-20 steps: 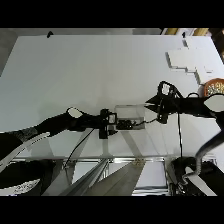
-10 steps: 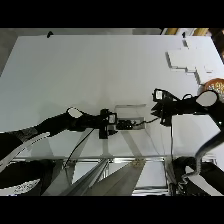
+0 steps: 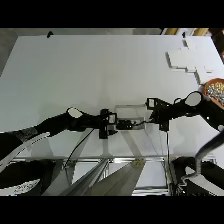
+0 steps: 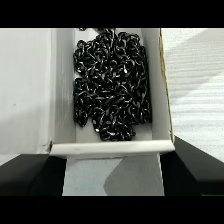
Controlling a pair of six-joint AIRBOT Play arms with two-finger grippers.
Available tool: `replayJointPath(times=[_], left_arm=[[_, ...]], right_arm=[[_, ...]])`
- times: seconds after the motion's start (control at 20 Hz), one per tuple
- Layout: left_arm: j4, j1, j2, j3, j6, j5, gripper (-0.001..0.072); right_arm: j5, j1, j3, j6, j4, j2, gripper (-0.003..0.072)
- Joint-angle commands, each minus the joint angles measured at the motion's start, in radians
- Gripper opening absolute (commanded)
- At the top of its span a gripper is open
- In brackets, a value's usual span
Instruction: Fold the box and place the chain.
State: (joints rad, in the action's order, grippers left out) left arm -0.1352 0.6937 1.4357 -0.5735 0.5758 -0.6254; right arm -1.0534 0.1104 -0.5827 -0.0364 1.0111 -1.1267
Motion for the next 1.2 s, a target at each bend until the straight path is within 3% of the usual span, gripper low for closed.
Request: replayJointPath(times=[0.0, 0.15, 0.6, 1.15], left_arm=[[0.000, 0.000, 0.000, 0.000, 0.000, 0.000, 0.0050], [0.000, 0.000, 0.000, 0.000, 0.000, 0.000, 0.0050], [0.000, 0.000, 0.000, 0.000, 0.000, 0.000, 0.0050], [0.000, 0.000, 0.000, 0.000, 0.000, 0.000, 0.0050]], right_arm=[[0.008, 0.002, 0.022, -0.069, -0.030, -0.006, 0.0233], [0.024, 0.002, 0.022, -0.078, -0.097, -0.006, 0.0231], [0.026, 0.002, 0.044, -0.078, -0.098, -0.006, 0.0224], [0.128, 0.002, 0.074, -0.077, -0.104, -0.008, 0.0224]])
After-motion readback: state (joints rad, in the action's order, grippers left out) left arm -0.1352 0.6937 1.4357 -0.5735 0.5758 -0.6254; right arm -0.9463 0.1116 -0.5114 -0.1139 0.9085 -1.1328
